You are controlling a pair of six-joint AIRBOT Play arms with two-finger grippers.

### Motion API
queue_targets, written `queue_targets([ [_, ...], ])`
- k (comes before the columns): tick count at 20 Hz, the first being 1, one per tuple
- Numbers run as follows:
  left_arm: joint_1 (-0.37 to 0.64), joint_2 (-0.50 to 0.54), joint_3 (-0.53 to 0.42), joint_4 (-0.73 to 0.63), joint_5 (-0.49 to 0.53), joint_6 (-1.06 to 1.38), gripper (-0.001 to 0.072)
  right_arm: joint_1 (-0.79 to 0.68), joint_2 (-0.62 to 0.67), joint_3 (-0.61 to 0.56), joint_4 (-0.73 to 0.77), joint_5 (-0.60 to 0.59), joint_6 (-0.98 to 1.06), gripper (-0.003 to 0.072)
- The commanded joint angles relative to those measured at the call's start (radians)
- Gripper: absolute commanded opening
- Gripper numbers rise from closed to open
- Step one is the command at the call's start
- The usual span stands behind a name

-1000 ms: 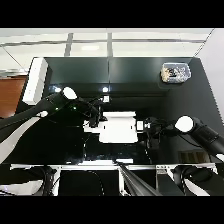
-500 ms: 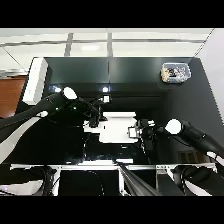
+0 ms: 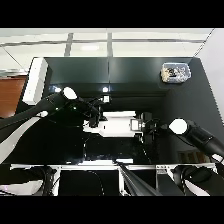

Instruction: Fold the box and place the chain.

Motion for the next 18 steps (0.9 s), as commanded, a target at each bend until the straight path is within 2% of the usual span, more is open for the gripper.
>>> queue_targets([
  [1,0.0,-0.001,0.0,0.0,0.0,0.001,0.0025,-0.035,0.035,0.001,0.008,-0.018,0.058,0.0709],
  [4,-0.001,-0.001,0.0,0.0,0.0,0.001,0.0025,-0.034,0.035,0.001,0.114,-0.073,0.051,0.0709],
  [6,-0.001,-0.001,0.0,0.0,0.0,0.001,0.0025,-0.034,0.034,0.001,0.127,-0.102,0.031,0.071],
  [11,-0.001,0.0,0.0,0.0,-0.001,0.001,0.0025,-0.043,-0.016,0.012,0.18,-0.092,-0.048,0.0709],
  [13,-0.001,0.0,0.0,0.0,-0.001,0.001,0.0025,-0.075,-0.051,0.047,0.252,-0.045,-0.125,0.0709],
  [16,-0.001,0.0,0.0,0.0,-0.001,0.001,0.0025,-0.15,-0.124,0.084,0.384,0.111,-0.305,0.0709],
  [18,-0.001,0.0,0.0,0.0,0.0,0.001,0.0025,-0.156,-0.163,0.084,0.394,0.176,-0.336,0.0709],
])
